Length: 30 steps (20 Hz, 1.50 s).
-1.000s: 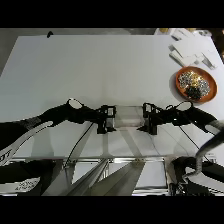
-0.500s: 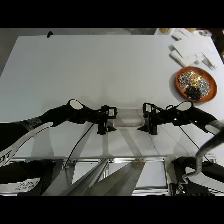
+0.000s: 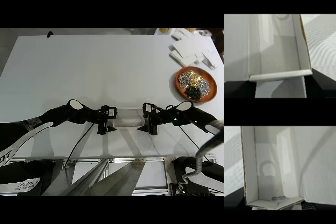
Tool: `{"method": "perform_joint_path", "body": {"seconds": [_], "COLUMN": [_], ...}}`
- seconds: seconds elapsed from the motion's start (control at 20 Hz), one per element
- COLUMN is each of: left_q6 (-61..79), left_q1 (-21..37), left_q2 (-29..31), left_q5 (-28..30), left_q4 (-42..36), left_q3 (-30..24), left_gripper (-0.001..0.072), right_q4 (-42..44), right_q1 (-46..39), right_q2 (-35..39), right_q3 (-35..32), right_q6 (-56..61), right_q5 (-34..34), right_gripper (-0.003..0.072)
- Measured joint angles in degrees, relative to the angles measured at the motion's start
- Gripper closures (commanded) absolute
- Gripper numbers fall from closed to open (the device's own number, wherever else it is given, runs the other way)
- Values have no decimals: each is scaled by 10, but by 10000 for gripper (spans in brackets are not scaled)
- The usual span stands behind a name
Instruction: Fold the box and place the chain.
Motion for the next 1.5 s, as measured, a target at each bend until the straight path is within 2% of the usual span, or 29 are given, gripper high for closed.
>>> {"method": "perform_joint_path", "body": {"seconds": [0.05,0.1,0.3,0.6,0.75,0.8,0.85,0.9,1.05,1.2,1.35,1.5], "left_q6": [0,0,0,0,0,0,0,0,0,0,0,0], "left_q1": [0,0,0,0,0,0,0,0,0,0,0,0], "left_q2": [0,0,0,0,0,0,0,0,0,0,0,0], "left_q5": [0,0,3,3,2,2,2,1,1,0,0,0], "left_q4": [0,0,0,0,0,0,0,0,0,0,0,0], "left_q3": [0,0,0,0,1,1,1,1,1,1,1,1], "left_gripper": [700,700,700,700,700,700,700,700,700,700,700,700], "right_q4": [0,0,-8,-126,-165,-166,-159,-146,-84,7,100,151], "right_q1": [0,0,0,-18,-48,-56,-61,-65,-70,-60,-34,-10], "right_q2": [0,0,7,99,165,187,207,224,256,263,236,175], "right_q3": [0,0,0,0,0,0,0,0,0,0,0,0], "right_q6": [0,-1,6,118,166,179,190,197,199,177,159,167], "right_q5": [0,0,1,11,37,43,51,60,94,98,47,-24], "right_gripper": [208,-6,-14,5,78,258,490,667,667,667,669,668]}}
